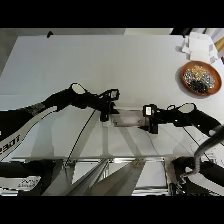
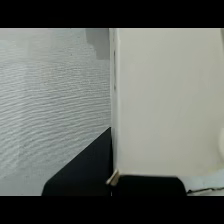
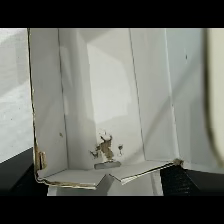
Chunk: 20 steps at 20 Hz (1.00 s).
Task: Fold the box and place the chain.
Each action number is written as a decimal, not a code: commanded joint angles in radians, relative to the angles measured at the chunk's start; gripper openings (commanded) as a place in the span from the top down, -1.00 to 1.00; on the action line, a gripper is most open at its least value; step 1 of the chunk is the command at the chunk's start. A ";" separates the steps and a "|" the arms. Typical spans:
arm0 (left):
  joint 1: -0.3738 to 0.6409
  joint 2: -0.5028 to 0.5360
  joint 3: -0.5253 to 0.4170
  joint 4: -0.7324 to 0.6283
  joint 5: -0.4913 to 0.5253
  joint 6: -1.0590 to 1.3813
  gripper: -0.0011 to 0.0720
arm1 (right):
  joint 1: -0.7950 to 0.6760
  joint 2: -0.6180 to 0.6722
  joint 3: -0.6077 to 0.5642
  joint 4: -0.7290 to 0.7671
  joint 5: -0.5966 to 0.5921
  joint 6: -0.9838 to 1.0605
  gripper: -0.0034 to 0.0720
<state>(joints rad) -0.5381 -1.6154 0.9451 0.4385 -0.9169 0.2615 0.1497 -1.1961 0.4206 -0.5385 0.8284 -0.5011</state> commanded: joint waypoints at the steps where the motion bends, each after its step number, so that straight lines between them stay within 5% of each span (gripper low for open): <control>1: 0.000 0.000 0.000 0.000 0.000 0.000 0.94 | 0.000 -0.001 0.000 0.022 -0.002 -0.009 -0.92; 8: 0.000 0.000 0.000 0.000 0.000 0.000 0.94 | 0.000 -0.038 0.002 0.031 -0.009 -0.062 -0.77; 10: 0.000 0.000 0.000 0.000 0.000 0.000 0.94 | 0.000 -0.040 0.008 0.031 -0.009 -0.062 -0.35; 13: 0.000 0.000 0.000 0.000 0.000 0.000 0.94 | 0.000 -0.041 0.007 0.030 -0.010 -0.062 -0.14; 20: 0.000 0.000 0.000 0.000 0.000 0.000 0.94 | 0.000 -0.041 0.007 0.023 -0.009 -0.062 -0.14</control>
<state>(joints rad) -0.5381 -1.6150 0.9451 0.4381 -0.9176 0.2615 0.1493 -1.2362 0.4274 -0.5121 0.8219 -0.5625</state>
